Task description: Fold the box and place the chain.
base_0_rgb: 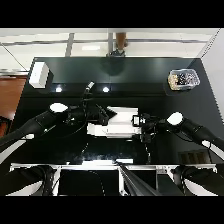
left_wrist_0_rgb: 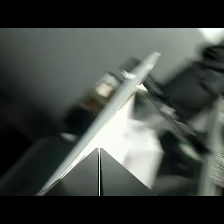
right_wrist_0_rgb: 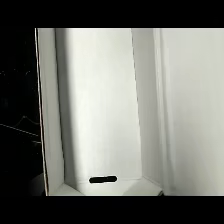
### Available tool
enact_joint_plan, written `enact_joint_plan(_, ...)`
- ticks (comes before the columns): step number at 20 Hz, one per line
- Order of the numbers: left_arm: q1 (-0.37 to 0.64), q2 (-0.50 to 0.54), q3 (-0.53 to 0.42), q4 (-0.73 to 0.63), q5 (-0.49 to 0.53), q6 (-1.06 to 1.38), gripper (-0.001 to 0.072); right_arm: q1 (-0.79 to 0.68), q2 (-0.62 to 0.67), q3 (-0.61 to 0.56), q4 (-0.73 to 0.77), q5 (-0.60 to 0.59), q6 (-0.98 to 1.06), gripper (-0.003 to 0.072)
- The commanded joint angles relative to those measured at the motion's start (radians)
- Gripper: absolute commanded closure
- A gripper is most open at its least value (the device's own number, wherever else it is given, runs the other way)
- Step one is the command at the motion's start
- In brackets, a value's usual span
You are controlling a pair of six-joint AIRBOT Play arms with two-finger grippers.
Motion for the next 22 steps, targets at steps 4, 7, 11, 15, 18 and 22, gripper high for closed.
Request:
enact_joint_plan(4,0.0,-0.019,0.031,0.124,0.143,0.028,0.0686,0.0,0.0,0.0,0.001,0.003,0.0,0.0271)
enact_joint_plan(7,-0.007,-0.085,0.081,0.29,0.096,-0.087,0.0686,0.0,0.0,0.0,0.001,0.003,0.0,0.0271)
enact_joint_plan(11,-0.007,-0.181,0.158,0.532,-0.054,-0.259,0.0686,0.0,0.0,0.0,0.001,0.002,0.0,0.0272)
enact_joint_plan(15,-0.005,-0.186,0.175,0.55,-0.061,-0.257,0.0686,0.0,0.0,0.0,0.0,0.002,0.0,0.0272)
enact_joint_plan(18,0.014,-0.144,0.214,0.575,-0.097,-0.259,0.0686,0.0,0.0,0.0,0.0,0.0,0.0,0.0271)
enact_joint_plan(22,0.084,0.012,0.212,0.634,-0.177,-0.295,0.0686,0.0,0.0,0.0,0.0,-0.001,0.0,0.0271)
